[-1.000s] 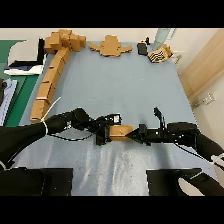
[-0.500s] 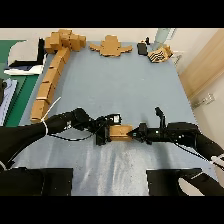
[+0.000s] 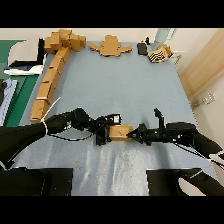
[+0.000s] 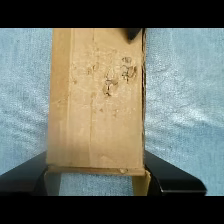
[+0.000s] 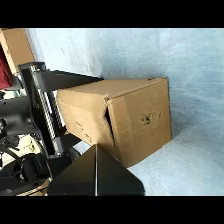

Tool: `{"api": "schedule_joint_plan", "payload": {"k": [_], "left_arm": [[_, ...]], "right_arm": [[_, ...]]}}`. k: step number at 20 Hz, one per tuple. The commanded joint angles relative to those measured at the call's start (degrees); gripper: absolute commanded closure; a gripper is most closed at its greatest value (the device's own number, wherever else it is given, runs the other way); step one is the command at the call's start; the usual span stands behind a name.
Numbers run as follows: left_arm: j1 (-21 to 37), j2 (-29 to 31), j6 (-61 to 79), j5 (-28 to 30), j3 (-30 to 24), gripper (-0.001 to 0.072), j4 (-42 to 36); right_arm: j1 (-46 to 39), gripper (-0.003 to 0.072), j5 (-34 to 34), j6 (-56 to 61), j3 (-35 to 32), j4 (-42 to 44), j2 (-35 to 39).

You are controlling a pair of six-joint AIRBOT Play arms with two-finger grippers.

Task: Fold the box.

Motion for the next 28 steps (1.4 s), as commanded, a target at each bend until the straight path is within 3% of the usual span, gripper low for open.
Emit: {"api": "schedule_joint_plan", "payload": {"k": [1, 5, 12, 20, 24, 28], "left_arm": [[0.00, 0.00, -0.02, 0.02, 0.02, 0.0387, 0.00], [0.00, 0.00, 0.00, 0.00, 0.02, 0.0387, 0.00], [0.00, 0.00, -0.02, 0.02, 0.02, 0.0387, 0.00], [0.00, 0.00, -0.02, 0.00, 0.02, 0.0387, 0.00], [0.00, 0.00, -0.02, 0.02, 0.02, 0.0387, 0.00], [0.00, 0.00, 0.00, 0.02, 0.02, 0.0387, 0.00]], "right_arm": [[0.02, 0.0682, 0.50, -0.07, -0.04, -0.48, -0.17], [0.02, 0.0682, -0.33, -0.11, 0.07, 0.33, 0.76], [2.23, 0.0682, -0.79, 2.73, 0.26, 0.20, 10.01], [24.11, 0.0682, 21.97, 7.30, 2.93, 0.94, 5.55], [25.05, 0.0683, 22.29, 7.28, 7.50, 0.81, -1.25], [25.07, 0.0683, 19.91, 7.28, 7.85, 0.46, -3.21]]}}
